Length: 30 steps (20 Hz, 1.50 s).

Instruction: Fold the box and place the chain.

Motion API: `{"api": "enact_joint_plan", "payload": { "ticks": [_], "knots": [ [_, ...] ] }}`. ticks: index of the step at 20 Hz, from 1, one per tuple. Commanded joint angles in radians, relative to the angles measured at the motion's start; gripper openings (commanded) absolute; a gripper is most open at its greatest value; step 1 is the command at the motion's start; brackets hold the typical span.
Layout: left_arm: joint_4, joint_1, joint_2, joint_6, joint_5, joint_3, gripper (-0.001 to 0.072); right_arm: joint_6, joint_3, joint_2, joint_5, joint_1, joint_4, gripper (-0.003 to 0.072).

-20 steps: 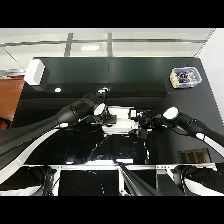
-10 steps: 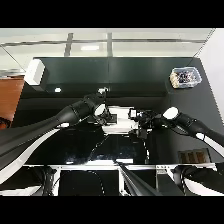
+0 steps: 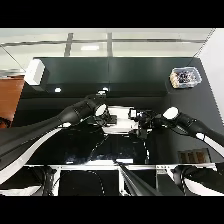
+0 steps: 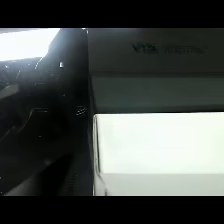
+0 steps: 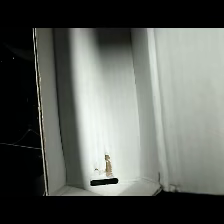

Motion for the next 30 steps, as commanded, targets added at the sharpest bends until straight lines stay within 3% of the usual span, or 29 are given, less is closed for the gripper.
{"api": "enact_joint_plan", "payload": {
  "ticks": [1, 6, 7, 9, 10, 15, 17, 24, 30],
  "knots": [
    [0.002, 0.000, 0.000, 0.000, -0.021, 0.001, 0.0415, 0.001, 0.000, 0.000, 0.000, 0.001, 0.000, 0.0406],
    [0.005, 0.002, -0.002, 0.000, -0.019, 0.012, 0.0402, 0.001, 0.000, 0.000, 0.000, 0.001, 0.000, 0.0407],
    [0.005, 0.002, -0.002, 0.000, -0.016, 0.017, 0.0353, 0.001, 0.000, 0.000, 0.000, 0.001, 0.000, 0.0406],
    [0.008, 0.002, -0.005, -0.001, -0.010, 0.026, 0.0099, 0.001, 0.000, 0.000, 0.000, 0.001, 0.000, 0.0407],
    [0.007, 0.002, -0.005, -0.001, -0.008, 0.026, 0.0024, 0.001, 0.000, 0.000, 0.000, 0.001, 0.000, 0.0407],
    [0.008, 0.002, -0.006, -0.001, -0.016, 0.026, 0.0023, 0.001, 0.000, 0.000, -0.002, 0.001, 0.001, 0.0410],
    [0.008, 0.002, -0.006, -0.001, -0.016, 0.026, 0.0024, 0.019, 0.000, 0.000, -0.002, 0.001, 0.001, 0.0717],
    [0.006, 0.002, -0.006, 0.000, -0.021, 0.026, 0.0024, 0.064, 0.000, 0.089, 0.046, -0.002, -0.175, 0.0715],
    [0.032, -0.004, -0.006, 0.000, -0.019, 0.024, 0.0024, 0.061, 0.000, 0.110, 0.060, -0.001, -0.175, 0.0714]
  ]
}}
